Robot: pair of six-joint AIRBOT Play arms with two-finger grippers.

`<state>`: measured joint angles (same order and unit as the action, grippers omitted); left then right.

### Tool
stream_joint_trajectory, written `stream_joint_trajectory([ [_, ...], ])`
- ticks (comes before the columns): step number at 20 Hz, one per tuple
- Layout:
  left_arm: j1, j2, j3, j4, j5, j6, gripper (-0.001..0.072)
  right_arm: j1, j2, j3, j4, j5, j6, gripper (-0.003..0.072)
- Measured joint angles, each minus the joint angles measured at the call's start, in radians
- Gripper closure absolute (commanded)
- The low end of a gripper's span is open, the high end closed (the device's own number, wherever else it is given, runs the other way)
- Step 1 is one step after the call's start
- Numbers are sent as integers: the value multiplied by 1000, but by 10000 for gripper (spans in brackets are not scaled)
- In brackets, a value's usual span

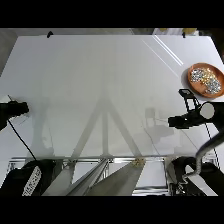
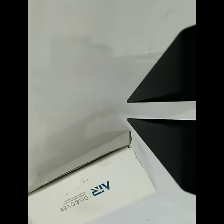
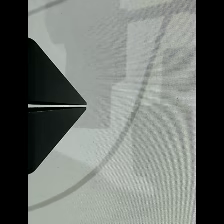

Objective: Fold the box and place the chain.

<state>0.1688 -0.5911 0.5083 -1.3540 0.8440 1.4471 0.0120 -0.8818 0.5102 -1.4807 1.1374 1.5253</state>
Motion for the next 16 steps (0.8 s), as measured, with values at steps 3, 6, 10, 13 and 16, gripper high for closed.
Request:
stream_joint_trajectory([
  [3, -3, -40, 0, -2, -8, 2, 333, 0, 0, 0, 0, 0, 0, 669],
  [6, -4, -58, -2, -2, -15, -3, 307, 0, 0, 0, 0, 0, 0, 669],
  [10, -4, -66, -2, 1, -28, -8, 295, 0, 0, 0, 0, 0, 0, 669],
  [13, -4, -68, -5, 1, -42, -10, 295, 0, 0, 0, 0, 0, 0, 669],
  [16, -4, -68, -17, 1, -59, -11, 295, 0, 0, 0, 0, 0, 0, 669],
])
